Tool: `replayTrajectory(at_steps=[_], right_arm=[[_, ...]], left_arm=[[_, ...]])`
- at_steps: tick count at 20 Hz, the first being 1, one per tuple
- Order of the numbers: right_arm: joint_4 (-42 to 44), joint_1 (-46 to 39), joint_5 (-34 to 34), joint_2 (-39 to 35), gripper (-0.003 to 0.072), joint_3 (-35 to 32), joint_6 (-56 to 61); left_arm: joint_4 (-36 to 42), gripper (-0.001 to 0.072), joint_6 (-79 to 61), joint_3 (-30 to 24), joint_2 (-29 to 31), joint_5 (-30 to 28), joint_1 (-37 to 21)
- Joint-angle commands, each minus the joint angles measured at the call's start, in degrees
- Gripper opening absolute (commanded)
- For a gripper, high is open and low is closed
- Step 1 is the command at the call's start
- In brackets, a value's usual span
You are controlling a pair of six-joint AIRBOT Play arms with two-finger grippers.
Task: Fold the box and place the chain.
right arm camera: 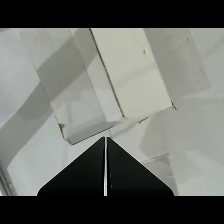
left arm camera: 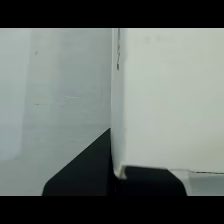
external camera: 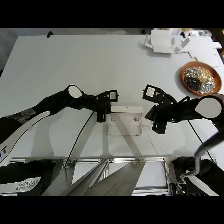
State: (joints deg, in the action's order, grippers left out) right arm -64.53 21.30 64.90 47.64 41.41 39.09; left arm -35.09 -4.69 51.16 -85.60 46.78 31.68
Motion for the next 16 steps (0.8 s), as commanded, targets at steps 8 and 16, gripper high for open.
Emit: replayTrajectory(at_steps=[8,16], right_arm=[[-1.86,0.07,-2.36,0.04,0.0020,0.00,-0.17],[-1.90,0.07,-2.34,0.04,0.0020,0.00,-0.17]], left_arm=[[-4.39,0.0002,4.92,1.84,-2.43,0.35,3.06],[-4.44,0.0002,4.74,1.84,-3.04,-0.28,3.02]])
